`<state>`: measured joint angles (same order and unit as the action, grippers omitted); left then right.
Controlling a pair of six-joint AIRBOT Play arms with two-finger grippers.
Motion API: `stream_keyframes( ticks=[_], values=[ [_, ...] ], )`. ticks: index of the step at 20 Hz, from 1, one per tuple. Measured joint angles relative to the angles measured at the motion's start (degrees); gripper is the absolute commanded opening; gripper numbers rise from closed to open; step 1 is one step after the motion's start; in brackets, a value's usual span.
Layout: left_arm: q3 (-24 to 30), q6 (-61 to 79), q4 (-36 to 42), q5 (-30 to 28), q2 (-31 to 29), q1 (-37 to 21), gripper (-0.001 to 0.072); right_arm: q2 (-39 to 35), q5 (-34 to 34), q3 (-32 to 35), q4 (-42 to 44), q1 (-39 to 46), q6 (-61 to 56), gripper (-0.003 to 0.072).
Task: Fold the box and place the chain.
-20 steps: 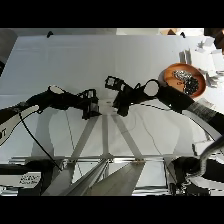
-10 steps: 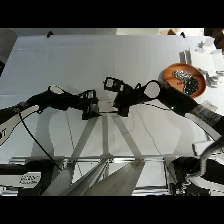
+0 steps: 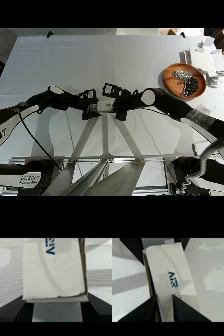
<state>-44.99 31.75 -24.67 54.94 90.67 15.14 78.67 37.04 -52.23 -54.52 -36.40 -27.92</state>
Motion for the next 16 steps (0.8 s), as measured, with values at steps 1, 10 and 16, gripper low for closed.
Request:
stream_keyframes(
  ticks=[1,10,16],
  values=[
    [0.0,0.0,0.0,-0.02,0.0,0.0,0.0276,0.0,0.17,0.13,0.22,-0.26,-0.13,0.048],
    [0.0,0.02,-0.09,0.0,0.0,0.02,0.0276,-2.91,1.73,0.46,7.21,2.29,-2.54,0.0093],
    [0.0,0.0,-0.04,-0.02,0.0,0.02,0.0276,-1.97,3.74,0.46,25.55,8.04,-4.74,0.001]
  ],
)
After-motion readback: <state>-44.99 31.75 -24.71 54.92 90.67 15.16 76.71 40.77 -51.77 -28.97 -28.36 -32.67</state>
